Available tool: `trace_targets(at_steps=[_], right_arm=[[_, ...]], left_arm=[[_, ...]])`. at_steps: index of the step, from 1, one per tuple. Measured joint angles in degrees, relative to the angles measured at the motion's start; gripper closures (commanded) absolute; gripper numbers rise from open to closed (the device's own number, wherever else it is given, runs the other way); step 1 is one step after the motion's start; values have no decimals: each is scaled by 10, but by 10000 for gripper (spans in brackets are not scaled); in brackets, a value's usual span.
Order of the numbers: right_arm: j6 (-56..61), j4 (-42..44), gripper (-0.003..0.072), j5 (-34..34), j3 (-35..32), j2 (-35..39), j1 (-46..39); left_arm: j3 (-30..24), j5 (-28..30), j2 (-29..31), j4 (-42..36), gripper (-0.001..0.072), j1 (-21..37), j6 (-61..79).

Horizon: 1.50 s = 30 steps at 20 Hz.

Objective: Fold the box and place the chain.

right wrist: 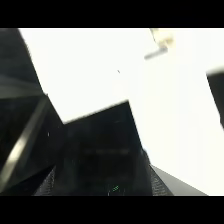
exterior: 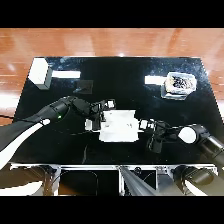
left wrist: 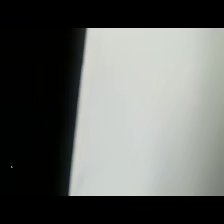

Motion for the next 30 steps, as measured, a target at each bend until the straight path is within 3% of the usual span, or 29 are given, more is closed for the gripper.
trace_targets(at_steps=[12, 17, 30], right_arm=[[-77, 69, -7, -194, -15, -73, 102], [-81, 125, -6, -218, -2, -80, 108], [-57, 104, -26, -228, 26, -48, 84]], left_arm=[[0, -7, -1, 0, 689, 0, 15], [0, -8, -1, 0, 689, 0, 15], [0, -4, -2, 0, 689, 0, 15]])
